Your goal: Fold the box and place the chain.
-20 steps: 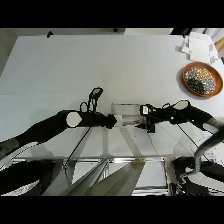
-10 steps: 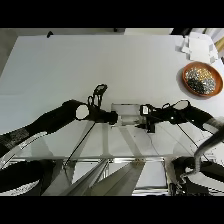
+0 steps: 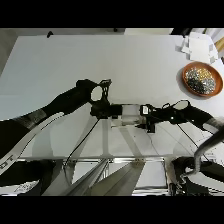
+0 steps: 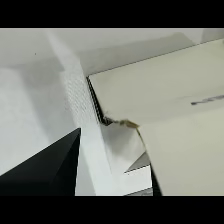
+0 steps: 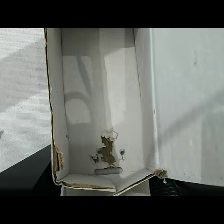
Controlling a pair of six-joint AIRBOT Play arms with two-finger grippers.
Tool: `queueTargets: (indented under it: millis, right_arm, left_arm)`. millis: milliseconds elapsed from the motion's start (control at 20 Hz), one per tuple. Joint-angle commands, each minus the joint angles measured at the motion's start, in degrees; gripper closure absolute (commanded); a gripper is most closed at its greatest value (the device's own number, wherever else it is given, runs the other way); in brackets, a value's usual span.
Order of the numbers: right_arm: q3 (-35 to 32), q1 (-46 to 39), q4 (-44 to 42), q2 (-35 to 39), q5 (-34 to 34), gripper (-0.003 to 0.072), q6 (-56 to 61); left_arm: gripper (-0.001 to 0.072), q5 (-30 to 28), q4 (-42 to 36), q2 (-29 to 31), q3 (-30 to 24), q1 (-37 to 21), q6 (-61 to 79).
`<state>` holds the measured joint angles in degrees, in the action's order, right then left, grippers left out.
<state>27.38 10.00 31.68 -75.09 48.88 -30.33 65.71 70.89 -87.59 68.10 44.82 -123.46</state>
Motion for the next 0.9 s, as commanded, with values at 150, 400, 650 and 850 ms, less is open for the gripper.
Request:
queueTargets:
  millis: [150, 400, 650, 850]
  right_arm:
    - [0.02, 0.04, -0.02, 0.02, 0.0, 0.0247, 0.02]
    - [0.02, 0.04, -0.02, 0.04, 0.0, 0.0247, 0.02]
    - [0.04, 0.04, -0.02, 0.02, 0.0, 0.0247, 0.02]
    - [0.04, 0.04, -0.02, 0.02, 0.0, 0.0247, 0.02]
  left_arm:
    - [0.0283, 4.96, 1.4, -4.57, 3.82, 1.64, -8.63]
    - [0.0281, 3.74, 4.24, -7.34, 3.82, 3.48, -10.88]
    - [0.0414, 1.62, 4.72, -7.76, 3.82, 4.07, -12.02]
    - [0.0481, 1.14, 5.16, -8.17, 3.82, 4.83, -14.01]
